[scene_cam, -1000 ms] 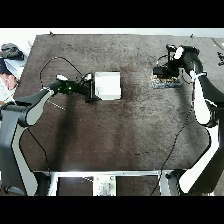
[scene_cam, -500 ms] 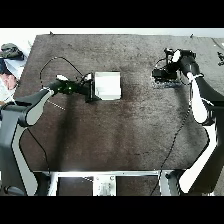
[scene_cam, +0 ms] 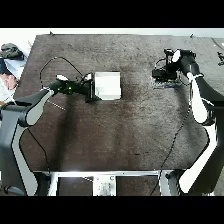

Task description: Fold the box and place the chain.

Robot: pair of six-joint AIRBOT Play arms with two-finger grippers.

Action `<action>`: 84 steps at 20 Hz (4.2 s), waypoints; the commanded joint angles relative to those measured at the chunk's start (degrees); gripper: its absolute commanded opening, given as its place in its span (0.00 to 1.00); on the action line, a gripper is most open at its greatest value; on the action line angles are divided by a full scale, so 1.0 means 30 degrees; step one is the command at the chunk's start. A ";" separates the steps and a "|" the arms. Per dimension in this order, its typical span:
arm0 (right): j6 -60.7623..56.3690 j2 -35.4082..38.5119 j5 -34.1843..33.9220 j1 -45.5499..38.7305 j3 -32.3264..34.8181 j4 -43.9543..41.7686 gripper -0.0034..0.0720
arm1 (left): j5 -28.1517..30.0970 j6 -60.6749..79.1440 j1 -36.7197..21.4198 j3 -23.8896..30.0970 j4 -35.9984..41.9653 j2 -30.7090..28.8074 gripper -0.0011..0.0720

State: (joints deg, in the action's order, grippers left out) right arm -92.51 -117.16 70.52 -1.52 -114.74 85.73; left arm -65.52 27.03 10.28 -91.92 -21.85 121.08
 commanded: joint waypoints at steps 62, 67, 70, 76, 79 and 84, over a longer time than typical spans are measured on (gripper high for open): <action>0.8298 1.3347 -0.0765 0.3934 1.2662 -0.2936 0.35 | 0.0007 0.0000 0.0007 -0.0015 -0.0007 0.0000 0.66; 1.3755 1.1774 -0.0721 0.3971 1.4353 -0.7978 0.35 | 0.0000 0.0000 0.0007 -0.0015 -0.0007 0.0000 0.66; 1.7187 1.0469 0.0874 0.4437 1.4375 -0.8612 0.35 | 0.0007 0.0000 0.0007 -0.0015 -0.0007 0.0000 0.66; 2.1944 0.8750 0.1122 0.7147 1.4396 -0.7074 0.36 | 0.0007 0.0000 0.0007 -0.0015 -0.0007 0.0000 0.66; 2.1981 0.8298 0.1013 0.7919 1.4404 -0.6295 0.54 | 0.0007 0.0000 0.0007 -0.0015 -0.0007 0.0000 0.66; 2.1923 0.8459 0.0933 0.8291 1.4411 -0.6666 0.54 | 0.0007 0.0000 0.0007 -0.0015 -0.0007 0.0000 0.66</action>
State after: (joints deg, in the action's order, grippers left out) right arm -27.42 -91.66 73.43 22.35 -71.55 65.71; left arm -65.52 27.03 10.28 -91.92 -21.87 121.08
